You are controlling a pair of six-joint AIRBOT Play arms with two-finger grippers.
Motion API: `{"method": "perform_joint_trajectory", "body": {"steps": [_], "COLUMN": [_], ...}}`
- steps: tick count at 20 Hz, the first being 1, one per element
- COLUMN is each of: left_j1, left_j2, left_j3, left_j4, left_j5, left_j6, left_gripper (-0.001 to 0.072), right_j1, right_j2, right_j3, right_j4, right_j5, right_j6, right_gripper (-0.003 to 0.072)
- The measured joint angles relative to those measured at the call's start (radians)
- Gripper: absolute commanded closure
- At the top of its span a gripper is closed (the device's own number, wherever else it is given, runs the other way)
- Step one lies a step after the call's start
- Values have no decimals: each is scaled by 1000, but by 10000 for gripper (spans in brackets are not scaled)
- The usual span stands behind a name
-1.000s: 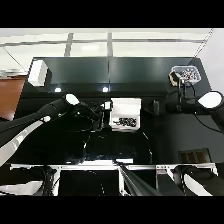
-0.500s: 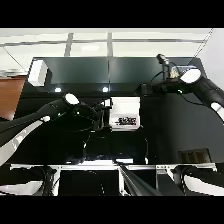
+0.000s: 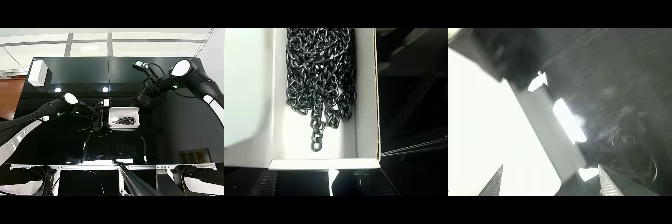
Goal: Fold the box and place the chain.
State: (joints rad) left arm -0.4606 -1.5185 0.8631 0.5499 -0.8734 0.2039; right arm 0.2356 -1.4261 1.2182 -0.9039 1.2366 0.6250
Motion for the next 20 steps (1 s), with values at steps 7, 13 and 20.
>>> {"method": "perform_joint_trajectory", "body": {"steps": [7,13,20], "left_j1": [0,0,0], "left_j2": [0,0,0], "left_j3": [0,0,0], "left_j4": [0,0,0], "left_j5": [1,1,-1], "left_j6": [11,20,27], "left_gripper": [231,231,231], "right_j1": [44,68,94], "right_j2": [1,57,145], "right_j3": [-17,-48,-199], "right_j4": [-34,-42,-79], "right_j5": [131,163,13], "right_j6": [-61,-79,-140], "right_gripper": [-34,-34,-34]}}
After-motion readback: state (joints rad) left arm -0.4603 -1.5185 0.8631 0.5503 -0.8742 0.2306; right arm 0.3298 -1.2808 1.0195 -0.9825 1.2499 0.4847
